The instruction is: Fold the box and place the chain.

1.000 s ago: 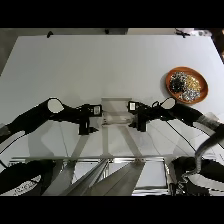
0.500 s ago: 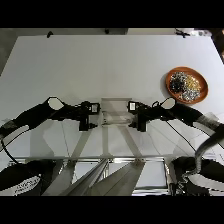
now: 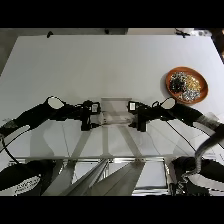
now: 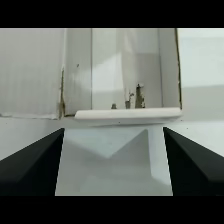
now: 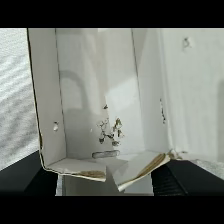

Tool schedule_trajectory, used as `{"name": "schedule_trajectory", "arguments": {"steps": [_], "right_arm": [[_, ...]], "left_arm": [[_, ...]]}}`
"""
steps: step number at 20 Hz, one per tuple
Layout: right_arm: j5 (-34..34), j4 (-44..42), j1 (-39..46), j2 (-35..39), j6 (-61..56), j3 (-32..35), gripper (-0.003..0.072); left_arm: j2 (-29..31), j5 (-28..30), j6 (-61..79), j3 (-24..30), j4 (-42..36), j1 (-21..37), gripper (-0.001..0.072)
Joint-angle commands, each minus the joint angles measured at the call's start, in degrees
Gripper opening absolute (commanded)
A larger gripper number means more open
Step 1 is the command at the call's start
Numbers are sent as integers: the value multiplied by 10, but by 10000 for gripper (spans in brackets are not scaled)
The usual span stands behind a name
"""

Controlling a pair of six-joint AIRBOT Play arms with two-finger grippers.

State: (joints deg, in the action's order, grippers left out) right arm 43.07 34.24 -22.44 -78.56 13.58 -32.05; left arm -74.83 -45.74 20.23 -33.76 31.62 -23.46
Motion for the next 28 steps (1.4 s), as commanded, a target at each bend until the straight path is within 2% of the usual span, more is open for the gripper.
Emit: {"name": "schedule_trajectory", "arguments": {"steps": [1,9,16,22,28], "right_arm": [[0,0,0,1,0,0,521],[0,0,0,1,0,0,521],[0,0,0,1,0,0,521],[0,0,0,1,0,0,521],[0,0,0,1,0,0,521]], "left_arm": [[-7,-4,6,0,-7,-9,709],[-9,7,-4,0,-4,-17,709],[-22,7,-7,0,-68,-17,708],[-54,15,-7,0,-72,-28,692],[-61,18,-7,0,-72,-27,683]]}}
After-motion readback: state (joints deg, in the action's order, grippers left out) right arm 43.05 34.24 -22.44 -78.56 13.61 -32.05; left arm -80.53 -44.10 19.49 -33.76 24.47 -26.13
